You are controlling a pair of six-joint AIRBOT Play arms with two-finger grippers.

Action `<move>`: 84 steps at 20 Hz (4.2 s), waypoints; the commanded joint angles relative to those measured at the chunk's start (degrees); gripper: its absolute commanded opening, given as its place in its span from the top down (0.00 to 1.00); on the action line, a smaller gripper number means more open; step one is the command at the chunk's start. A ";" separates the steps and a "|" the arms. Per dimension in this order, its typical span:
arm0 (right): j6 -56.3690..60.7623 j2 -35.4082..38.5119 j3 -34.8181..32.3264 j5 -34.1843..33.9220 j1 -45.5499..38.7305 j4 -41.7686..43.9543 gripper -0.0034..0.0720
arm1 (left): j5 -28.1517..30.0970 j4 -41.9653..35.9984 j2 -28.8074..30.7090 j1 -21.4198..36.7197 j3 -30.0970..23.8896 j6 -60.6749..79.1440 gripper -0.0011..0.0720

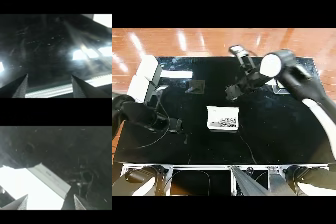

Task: Fold the box and place the chain.

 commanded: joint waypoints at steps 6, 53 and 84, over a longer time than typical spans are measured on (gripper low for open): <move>-16.90 -9.51 3.65 13.99 0.24 14.73 0.04 | -9.86 -6.14 3.26 3.72 -4.79 1.68 0.12; -30.75 -9.68 2.12 8.28 10.75 -10.38 0.31 | -18.73 -7.63 -1.77 3.69 -4.87 1.01 0.12; -24.83 -9.66 -1.20 10.01 10.49 -0.39 0.26 | -19.91 -7.65 -1.77 3.67 -4.87 1.01 0.12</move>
